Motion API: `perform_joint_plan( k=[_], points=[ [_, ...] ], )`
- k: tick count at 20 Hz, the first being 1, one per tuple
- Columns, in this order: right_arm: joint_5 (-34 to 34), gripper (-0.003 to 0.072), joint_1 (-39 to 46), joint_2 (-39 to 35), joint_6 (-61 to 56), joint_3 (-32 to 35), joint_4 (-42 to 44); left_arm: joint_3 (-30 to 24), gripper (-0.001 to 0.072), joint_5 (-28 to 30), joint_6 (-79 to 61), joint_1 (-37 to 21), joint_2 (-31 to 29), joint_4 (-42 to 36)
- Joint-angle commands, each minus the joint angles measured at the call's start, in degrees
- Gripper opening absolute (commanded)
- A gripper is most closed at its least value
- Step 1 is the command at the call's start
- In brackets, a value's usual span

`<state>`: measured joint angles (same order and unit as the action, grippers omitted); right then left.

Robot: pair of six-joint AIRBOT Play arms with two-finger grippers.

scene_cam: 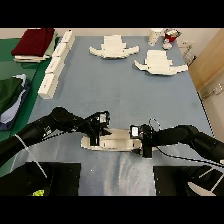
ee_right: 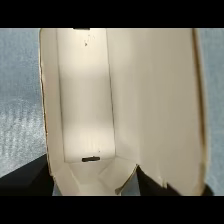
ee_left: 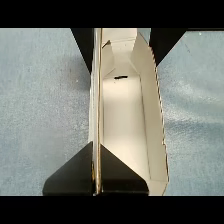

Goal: Fold the box.

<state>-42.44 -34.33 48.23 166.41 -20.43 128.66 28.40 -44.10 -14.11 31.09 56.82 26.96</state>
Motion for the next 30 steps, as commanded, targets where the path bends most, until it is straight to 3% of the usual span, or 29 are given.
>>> perform_joint_plan(
  k=[1, 18, 19, 20, 21, 22, 23, 28, 30],
  points=[
    [-0.20, 0.0719, -0.04, 0.02, 0.59, 0.02, 0.09, 0.04, 0.0015, 0.15, 0.07, 0.00, 0.00, 0.04],
    [1.09, 0.0685, -1.79, 5.27, 0.57, -0.02, -0.31, 0.04, 0.0015, 0.15, 0.07, 0.00, -0.02, 0.04],
    [1.01, 0.0633, -1.79, 5.27, 0.57, -0.02, -0.50, 0.04, 0.0015, 0.15, 0.07, 0.00, -0.02, 0.04],
    [1.18, 0.0632, -1.79, 5.27, 0.57, -0.02, -0.74, 0.04, 0.0015, 0.15, 0.07, 0.00, 0.00, 0.04],
    [1.53, 0.0581, -1.79, 5.27, 0.57, -0.02, -1.07, 0.04, 0.0015, 0.15, 0.07, 0.00, -0.02, 0.04],
    [2.08, 0.0468, -1.79, 5.27, 0.57, -0.02, -1.99, 0.04, 0.0015, 0.15, 0.07, 0.00, 0.00, 0.04],
    [2.29, 0.0449, -1.79, 5.27, 0.59, -0.02, -2.27, 0.04, 0.0015, 0.15, 0.07, 0.00, -0.02, 0.04],
    [2.99, 0.0459, -1.75, 3.91, 0.57, -0.09, -2.27, 0.04, 0.0015, 0.15, 0.07, 0.00, 0.00, 0.04],
    [2.97, 0.0596, -1.68, 3.34, 0.55, -0.09, -2.40, 0.04, 0.0015, 0.15, 0.07, 0.00, 0.00, 0.04]
  ],
)
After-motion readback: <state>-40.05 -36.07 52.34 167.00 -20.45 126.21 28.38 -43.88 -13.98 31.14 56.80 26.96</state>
